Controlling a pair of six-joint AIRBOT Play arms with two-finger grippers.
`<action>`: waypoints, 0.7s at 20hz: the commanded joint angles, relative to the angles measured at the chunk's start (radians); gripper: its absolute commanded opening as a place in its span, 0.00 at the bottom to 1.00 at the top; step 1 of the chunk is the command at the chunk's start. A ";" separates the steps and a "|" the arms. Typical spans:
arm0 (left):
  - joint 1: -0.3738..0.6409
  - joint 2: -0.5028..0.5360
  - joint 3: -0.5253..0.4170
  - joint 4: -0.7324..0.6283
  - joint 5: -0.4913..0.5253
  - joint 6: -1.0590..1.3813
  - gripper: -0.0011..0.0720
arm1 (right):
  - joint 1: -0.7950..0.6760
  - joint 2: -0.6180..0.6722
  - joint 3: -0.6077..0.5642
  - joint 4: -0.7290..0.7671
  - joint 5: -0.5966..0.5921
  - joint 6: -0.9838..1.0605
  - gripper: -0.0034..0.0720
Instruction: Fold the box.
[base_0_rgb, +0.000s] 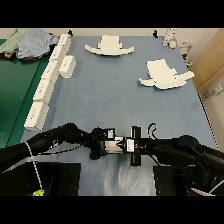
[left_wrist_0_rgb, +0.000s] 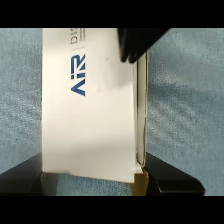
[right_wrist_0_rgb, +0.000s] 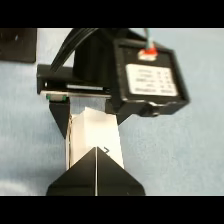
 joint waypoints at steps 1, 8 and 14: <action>0.000 0.000 0.000 0.000 0.000 0.000 0.59 | 0.001 0.015 -0.020 0.073 0.093 0.187 0.05; 0.000 0.000 0.000 0.000 0.000 0.000 0.59 | 0.051 0.011 -0.166 0.177 0.296 0.270 0.05; 0.000 0.000 0.000 0.000 0.000 0.000 0.59 | 0.086 0.011 -0.230 0.178 0.330 0.299 0.05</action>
